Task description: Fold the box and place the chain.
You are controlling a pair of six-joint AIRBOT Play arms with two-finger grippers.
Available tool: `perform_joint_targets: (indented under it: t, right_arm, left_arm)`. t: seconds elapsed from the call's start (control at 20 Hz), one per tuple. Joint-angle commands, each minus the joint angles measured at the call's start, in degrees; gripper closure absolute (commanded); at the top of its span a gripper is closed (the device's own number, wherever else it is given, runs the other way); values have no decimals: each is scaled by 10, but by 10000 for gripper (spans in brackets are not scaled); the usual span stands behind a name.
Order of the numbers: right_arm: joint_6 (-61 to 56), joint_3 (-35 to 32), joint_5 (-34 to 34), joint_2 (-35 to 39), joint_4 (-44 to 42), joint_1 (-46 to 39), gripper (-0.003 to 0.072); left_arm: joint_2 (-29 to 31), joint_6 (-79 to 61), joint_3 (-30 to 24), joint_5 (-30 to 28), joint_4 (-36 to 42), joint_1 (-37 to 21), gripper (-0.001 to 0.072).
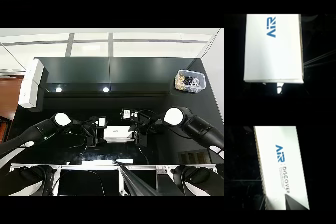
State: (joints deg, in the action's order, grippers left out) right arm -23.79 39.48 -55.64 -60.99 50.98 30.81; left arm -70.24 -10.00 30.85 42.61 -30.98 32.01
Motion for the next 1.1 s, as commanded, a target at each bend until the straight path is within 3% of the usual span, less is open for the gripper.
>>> perform_joint_targets:
  t: [0.0, 0.35, 0.65, 0.7, 0.75, 0.85, 0.95, 1.05]
  right_arm:
    - [0, 0, 0, 0, 0, 0, 371]
    - [-41, 20, -38, 11, 3, -1, 370]
    - [-209, 47, -114, 62, 7, -49, 373]
    - [-263, 46, -143, 64, 7, -66, 431]
    - [-294, 38, -171, 64, 5, -83, 690]
    - [-300, -7, -147, 64, -70, -104, 685]
    - [-261, -57, -88, 55, -247, -109, 686]
    - [-243, -79, -78, 21, -333, -108, 686]
  left_arm:
    - [0, -1, 0, 0, 0, 0, 316]
    - [0, -1, 0, 0, 0, 0, 317]
    - [0, -1, 0, 1, 0, 0, 316]
    - [0, -1, 0, 1, 0, 0, 317]
    - [0, -1, 0, 1, 0, 0, 316]
    - [0, -1, 0, 0, 0, 0, 317]
    - [0, -1, 0, 1, 0, 0, 316]
    - [0, -1, 0, 1, 0, 0, 316]
